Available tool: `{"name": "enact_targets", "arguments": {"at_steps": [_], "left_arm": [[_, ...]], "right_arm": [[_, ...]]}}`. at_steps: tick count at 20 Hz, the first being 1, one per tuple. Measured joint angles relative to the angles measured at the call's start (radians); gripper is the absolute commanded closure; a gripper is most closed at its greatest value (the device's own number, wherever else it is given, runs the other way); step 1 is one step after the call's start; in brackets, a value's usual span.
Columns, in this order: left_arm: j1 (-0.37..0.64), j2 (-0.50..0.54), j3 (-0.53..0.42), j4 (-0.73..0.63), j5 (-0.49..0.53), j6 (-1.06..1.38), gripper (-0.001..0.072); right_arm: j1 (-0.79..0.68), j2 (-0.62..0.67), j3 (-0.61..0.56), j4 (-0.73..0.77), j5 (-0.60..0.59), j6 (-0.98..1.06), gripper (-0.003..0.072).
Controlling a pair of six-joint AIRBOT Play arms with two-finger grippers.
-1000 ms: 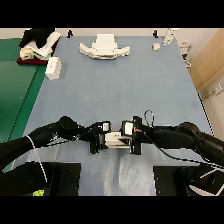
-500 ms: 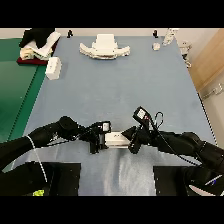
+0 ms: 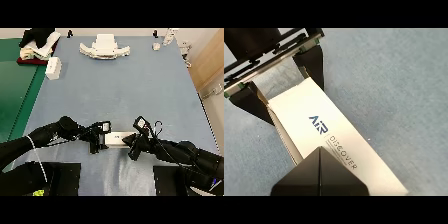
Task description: Fold the box.
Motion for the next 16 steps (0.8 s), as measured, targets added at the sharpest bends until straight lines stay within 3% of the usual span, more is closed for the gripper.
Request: {"name": "enact_targets", "arguments": {"at_steps": [10,16], "left_arm": [[0.000,0.000,0.000,0.000,0.000,0.000,0.0235],[0.000,0.000,0.000,-0.003,-0.002,-0.003,0.0236]], "right_arm": [[0.011,-0.053,-0.021,0.002,0.043,0.003,0.0684],[0.010,0.019,-0.021,-0.048,0.045,0.003,0.0683]]}}
